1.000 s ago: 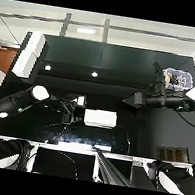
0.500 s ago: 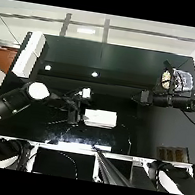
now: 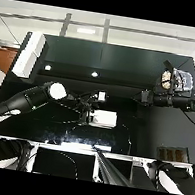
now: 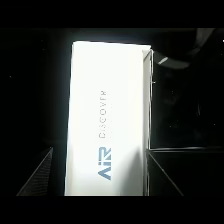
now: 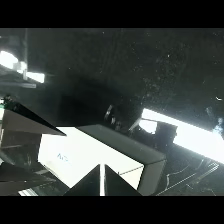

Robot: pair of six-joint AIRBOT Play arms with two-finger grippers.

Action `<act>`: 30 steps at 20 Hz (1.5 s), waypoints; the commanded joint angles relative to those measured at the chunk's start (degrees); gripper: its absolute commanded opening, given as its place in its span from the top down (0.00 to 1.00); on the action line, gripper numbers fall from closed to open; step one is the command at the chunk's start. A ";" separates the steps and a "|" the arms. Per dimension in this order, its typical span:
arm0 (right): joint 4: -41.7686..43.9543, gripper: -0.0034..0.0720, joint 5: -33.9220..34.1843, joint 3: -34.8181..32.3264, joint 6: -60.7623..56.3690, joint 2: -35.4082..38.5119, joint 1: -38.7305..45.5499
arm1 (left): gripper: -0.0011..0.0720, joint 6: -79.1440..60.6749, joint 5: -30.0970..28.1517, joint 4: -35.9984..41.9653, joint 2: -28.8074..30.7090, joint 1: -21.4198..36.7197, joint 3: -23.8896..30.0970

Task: Fold the box and place the chain.

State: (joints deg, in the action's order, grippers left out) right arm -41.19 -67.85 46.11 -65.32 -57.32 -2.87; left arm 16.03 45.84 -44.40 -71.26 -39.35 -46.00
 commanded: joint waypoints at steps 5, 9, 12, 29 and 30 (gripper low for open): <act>0.02 0.90 0.68 0.00 -0.20 0.04 0.00 | 0.01 -0.20 0.85 0.31 -1.51 -0.24 -0.02; 0.07 0.90 1.66 0.00 -0.94 0.04 0.00 | 0.01 -0.17 0.76 0.28 -1.51 -0.24 0.57; 0.02 0.90 1.68 0.00 -0.94 0.04 0.00 | 0.01 -0.17 0.68 0.09 -1.53 -0.24 0.57; 0.00 0.90 2.56 0.00 -0.92 0.02 0.00 | 0.01 -0.22 -8.70 -0.33 -4.35 -4.24 0.55; -0.02 0.90 2.54 0.00 -0.92 0.02 0.00 | 0.01 -0.22 -9.22 -0.33 -4.63 -5.01 0.55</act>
State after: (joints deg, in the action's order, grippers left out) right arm -41.19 -65.47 46.09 -66.24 -57.32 -2.87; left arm 15.86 40.05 -44.71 -75.53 -42.44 -45.45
